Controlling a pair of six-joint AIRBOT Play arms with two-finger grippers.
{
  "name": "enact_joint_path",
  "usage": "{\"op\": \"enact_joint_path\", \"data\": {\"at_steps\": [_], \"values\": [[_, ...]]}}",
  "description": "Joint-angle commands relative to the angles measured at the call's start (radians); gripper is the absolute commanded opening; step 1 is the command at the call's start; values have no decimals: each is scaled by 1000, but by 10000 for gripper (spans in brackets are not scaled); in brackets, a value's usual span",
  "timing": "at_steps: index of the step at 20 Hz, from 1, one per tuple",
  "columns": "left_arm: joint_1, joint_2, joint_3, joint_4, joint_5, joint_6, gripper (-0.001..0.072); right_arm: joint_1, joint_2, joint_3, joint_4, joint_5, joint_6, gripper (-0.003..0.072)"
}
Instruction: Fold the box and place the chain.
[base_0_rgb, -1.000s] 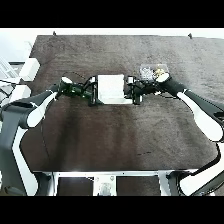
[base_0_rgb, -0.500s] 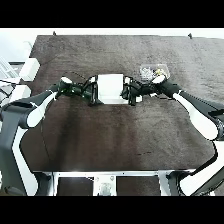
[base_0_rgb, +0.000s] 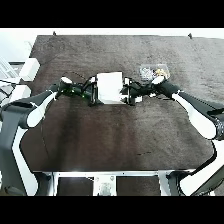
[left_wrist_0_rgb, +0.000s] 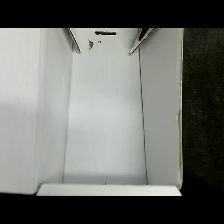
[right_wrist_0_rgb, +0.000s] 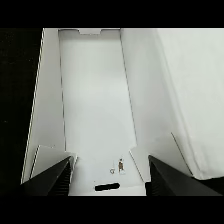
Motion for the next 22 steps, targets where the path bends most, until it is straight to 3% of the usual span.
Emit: {"op": "enact_joint_path", "data": {"at_steps": [1,19,20,21,22], "values": [[0,0,0,0,0,0,528,0,0,1,1,2,-3,621],[0,0,0,0,0,0,528,28,0,1,12,19,-79,620],[0,0,0,0,0,0,529,24,0,1,11,19,-76,545],[0,0,0,0,0,0,529,18,0,1,11,19,-67,393],[0,0,0,0,0,0,528,10,0,1,11,19,-54,330]]}}
